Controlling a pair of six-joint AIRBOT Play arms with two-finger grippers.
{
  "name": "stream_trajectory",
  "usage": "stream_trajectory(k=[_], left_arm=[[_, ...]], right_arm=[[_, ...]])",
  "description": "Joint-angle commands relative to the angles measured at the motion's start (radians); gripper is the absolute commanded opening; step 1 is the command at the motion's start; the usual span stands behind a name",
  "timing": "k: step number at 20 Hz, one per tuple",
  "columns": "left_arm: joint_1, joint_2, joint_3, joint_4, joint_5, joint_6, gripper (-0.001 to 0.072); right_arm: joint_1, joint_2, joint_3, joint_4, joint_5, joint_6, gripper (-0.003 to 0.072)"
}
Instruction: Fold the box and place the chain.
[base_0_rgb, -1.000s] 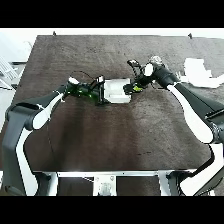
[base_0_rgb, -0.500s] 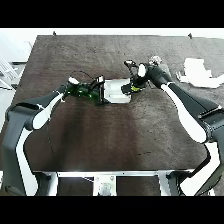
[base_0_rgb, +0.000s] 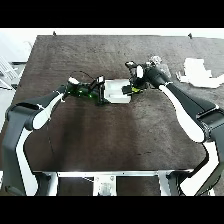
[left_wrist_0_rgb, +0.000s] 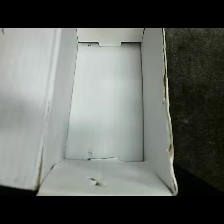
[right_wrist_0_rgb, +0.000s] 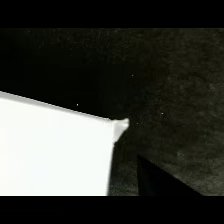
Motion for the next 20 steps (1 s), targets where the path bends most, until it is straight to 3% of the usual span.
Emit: stream_trajectory(k=[1,2,6,11,13,15,18,19,20], left_arm=[[0.0,0.0,0.0,0.0,0.001,0.0,0.042],[0.0,0.0,0.0,0.0,0.001,0.0,0.042],[0.0,0.0,0.0,0.0,0.0,0.0,0.042],[0.0,0.0,0.0,0.0,0.0,0.0,0.042],[0.0,0.0,0.0,0.0,0.0,0.0,0.042],[0.0,0.0,0.0,0.0,0.0,0.0,0.042],[0.0,0.0,0.0,0.0,0.0,0.0,0.042],[0.0,0.0,0.0,0.0,0.0,0.0,0.042],[0.0,0.0,0.0,0.0,0.001,0.0,0.042]], right_arm=[[0.025,-0.018,0.014,-0.003,0.002,0.021,0.0369],[0.029,-0.02,0.016,-0.003,0.005,0.024,0.0367],[0.032,-0.02,0.019,-0.018,0.026,0.029,0.0227],[0.032,-0.022,0.019,-0.021,0.065,0.064,0.0205],[0.032,-0.022,0.019,-0.021,0.06,0.082,0.0064],[0.032,-0.022,0.019,-0.021,0.049,0.089,0.0012],[0.032,-0.022,0.019,-0.022,0.049,0.092,0.0017],[0.031,-0.021,0.019,-0.022,0.049,0.092,0.0154],[0.03,-0.021,0.019,-0.022,0.05,0.092,0.0205]])
